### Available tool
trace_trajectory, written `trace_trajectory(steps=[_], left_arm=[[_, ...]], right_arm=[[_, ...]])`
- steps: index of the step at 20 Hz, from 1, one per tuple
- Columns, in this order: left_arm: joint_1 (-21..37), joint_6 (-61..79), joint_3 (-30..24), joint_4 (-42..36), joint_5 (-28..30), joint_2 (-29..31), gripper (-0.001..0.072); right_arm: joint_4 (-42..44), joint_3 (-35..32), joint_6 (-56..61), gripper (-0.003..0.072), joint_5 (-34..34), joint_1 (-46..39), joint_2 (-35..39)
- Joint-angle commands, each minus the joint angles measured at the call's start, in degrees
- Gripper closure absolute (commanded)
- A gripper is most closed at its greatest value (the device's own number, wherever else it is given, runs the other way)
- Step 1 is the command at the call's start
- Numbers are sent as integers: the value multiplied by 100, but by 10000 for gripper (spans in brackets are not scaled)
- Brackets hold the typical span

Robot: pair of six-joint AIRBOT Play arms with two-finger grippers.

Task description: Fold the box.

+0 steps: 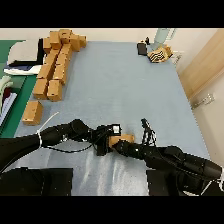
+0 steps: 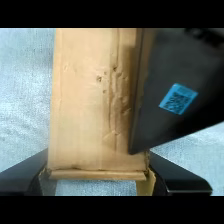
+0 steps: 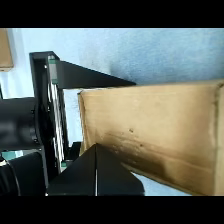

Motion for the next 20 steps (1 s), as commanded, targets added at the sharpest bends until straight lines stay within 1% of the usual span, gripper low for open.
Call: trace_trajectory(steps=[1,6,8,10,13,17,20], left_arm=[[2,-2,4,-2,4,2,36],[2,0,4,-2,4,2,36],[2,-2,4,-2,4,2,36],[2,-2,4,-2,4,2,36],[2,-2,4,-2,7,2,36],[2,0,4,-2,7,2,37],[2,0,4,-2,9,2,36]], right_arm=[[-24,0,0,685,-72,7,-83],[-39,15,0,685,-118,11,-59],[-133,111,-24,685,-127,11,122],[-444,201,-11,685,-179,2,413],[-802,201,111,685,-688,-181,621],[-1134,214,109,685,-831,-433,662],[-1613,273,111,685,-1241,-789,761]])
